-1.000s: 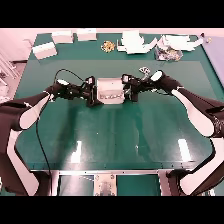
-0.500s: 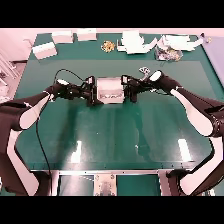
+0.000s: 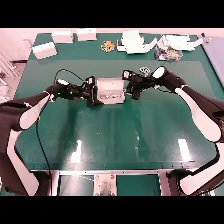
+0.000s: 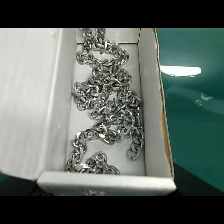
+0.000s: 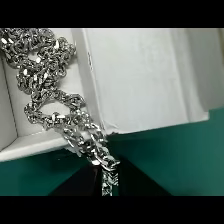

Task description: Fold the box and place the chain.

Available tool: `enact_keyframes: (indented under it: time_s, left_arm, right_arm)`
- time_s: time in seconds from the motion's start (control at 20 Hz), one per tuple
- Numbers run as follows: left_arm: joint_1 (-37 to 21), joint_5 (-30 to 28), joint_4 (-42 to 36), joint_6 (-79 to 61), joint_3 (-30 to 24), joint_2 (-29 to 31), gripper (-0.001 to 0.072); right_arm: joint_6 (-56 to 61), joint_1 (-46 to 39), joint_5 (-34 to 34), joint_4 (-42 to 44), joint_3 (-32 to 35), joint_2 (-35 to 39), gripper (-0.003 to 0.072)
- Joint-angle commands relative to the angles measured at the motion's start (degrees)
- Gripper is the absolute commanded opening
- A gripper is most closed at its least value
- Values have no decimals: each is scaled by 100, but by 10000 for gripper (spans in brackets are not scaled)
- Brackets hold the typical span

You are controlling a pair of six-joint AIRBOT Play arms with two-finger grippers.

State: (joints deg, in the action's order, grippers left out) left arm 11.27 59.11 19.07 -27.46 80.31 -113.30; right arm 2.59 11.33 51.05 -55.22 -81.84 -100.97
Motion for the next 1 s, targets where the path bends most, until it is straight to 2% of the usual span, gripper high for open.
enact_keyframes:
  time_s: [0.0,0.25,0.5,0.75,0.95]
  left_arm:
    - [-2,-11,-2,0,-2,2,513]
    - [-2,-11,-2,0,-2,2,513]
    - [-2,-11,-2,0,-2,2,513]
    - [-2,-11,-2,0,-2,2,513]
    - [-2,-11,-2,0,-2,2,513]
  right_arm:
    - [472,4,116,-98,-7,289,6]
    - [1436,15,516,-586,-4,614,5]
    - [2391,402,619,-1473,-7,1421,4]
    - [3545,1408,527,-3318,-37,2166,3]
    - [4247,1950,516,-4319,-682,2232,3]
